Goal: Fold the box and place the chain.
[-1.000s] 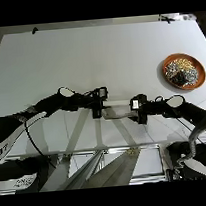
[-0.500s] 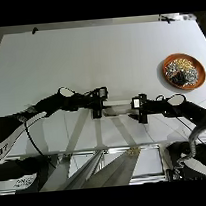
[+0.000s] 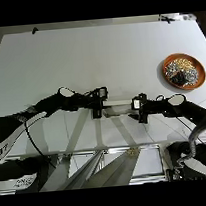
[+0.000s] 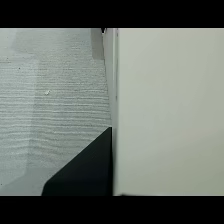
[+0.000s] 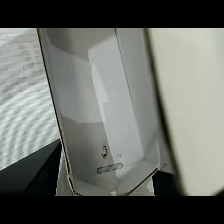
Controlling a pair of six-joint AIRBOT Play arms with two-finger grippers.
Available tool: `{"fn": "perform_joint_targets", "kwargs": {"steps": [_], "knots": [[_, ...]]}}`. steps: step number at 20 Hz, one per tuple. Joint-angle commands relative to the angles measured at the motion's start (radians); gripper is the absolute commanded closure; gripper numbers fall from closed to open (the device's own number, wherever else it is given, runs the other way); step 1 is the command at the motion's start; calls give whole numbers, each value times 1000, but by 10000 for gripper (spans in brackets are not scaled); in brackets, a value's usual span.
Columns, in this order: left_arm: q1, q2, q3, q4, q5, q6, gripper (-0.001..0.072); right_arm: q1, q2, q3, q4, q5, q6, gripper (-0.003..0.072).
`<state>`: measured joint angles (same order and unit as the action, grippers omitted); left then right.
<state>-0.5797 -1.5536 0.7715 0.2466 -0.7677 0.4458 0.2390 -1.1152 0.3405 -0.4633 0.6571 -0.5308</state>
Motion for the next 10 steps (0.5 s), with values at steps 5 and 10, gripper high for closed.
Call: {"fn": "perform_joint_targets", "kwargs": {"steps": [5, 10], "knots": [[0, 0, 0, 0, 0, 0, 697, -5, -1, 10, 0, 71, 6, 290], [0, 0, 0, 0, 0, 0, 697, -31, -3, 46, -48, 156, 43, 200]]}}
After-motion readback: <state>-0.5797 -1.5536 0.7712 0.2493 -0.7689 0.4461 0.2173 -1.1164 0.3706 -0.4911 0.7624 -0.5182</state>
